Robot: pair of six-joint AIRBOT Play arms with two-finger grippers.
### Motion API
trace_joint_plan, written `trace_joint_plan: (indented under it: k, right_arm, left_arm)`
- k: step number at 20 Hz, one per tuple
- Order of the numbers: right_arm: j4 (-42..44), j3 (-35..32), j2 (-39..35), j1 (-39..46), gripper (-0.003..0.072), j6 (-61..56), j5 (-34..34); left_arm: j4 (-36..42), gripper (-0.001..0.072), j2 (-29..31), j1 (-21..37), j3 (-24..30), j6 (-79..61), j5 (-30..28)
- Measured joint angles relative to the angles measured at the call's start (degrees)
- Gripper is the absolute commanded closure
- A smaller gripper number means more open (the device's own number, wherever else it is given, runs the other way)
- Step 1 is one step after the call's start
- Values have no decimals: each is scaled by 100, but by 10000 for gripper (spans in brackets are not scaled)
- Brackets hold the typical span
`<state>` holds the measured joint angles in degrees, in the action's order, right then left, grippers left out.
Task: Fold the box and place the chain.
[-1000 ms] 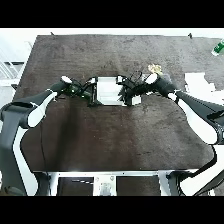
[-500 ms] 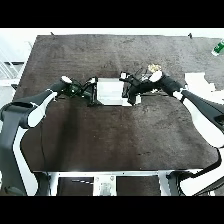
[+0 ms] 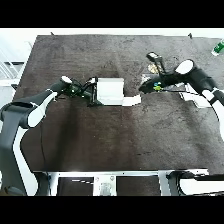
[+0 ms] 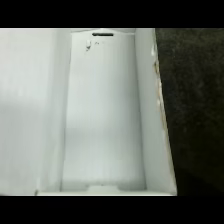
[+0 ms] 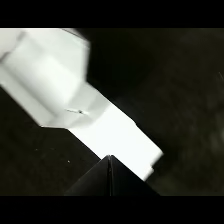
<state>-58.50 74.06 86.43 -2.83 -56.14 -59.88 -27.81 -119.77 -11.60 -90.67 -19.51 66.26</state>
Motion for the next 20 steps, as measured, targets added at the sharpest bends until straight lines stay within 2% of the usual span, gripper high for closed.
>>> trace_joint_plan:
  k: [4,8,14,18,20]
  right_arm:
    - [426,-680,-4,540,674,-765,444]
    - [826,-968,389,592,674,-988,798]
    - [1351,-1029,802,162,673,-988,1110]
    - [1554,-730,841,-55,660,-872,1014]
    - [1598,-505,835,-111,422,-850,815]
  left_arm:
    - [0,178,0,0,0,0,0]
    - [0,178,0,0,0,0,0]
    - [0,178,0,0,0,0,0]
    - [0,178,0,0,0,0,0]
    - [0,178,0,0,0,0,-2]
